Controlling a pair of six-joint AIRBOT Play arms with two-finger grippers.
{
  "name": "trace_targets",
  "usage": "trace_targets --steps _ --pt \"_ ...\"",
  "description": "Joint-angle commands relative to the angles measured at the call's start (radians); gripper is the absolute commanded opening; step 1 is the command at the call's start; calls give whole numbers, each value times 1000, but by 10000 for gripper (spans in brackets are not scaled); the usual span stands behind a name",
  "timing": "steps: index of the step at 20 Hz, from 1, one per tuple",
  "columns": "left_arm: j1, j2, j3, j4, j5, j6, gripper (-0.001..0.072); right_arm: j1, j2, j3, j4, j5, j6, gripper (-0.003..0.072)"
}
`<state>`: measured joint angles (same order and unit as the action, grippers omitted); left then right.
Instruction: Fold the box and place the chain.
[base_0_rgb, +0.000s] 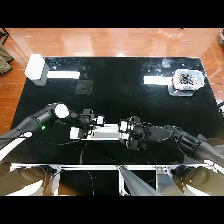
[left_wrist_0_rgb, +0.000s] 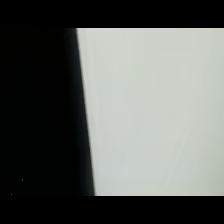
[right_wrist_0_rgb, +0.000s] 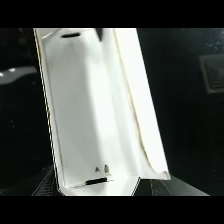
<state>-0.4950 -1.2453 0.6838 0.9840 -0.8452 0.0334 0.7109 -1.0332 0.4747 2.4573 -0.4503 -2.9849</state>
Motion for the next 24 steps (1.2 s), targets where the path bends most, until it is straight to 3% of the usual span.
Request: trace_targets --steps 1,9,17,19,24 --pt "5 1 0 6 7 -14 18 0 -17 1 3 -25 -2 693" --pt "5 1 0 6 4 -43 18 0 -77 1 -1 24 -2 692" --pt "4 1 0 5 -5 -67 19 2 -137 42 -8 -3 -2 691" --pt "4 1 0 5 -4 -67 19 2 -156 42 -6 -10 -2 538" --pt "4 1 0 3 -5 -67 19 2 -160 46 -7 24 -2 534"
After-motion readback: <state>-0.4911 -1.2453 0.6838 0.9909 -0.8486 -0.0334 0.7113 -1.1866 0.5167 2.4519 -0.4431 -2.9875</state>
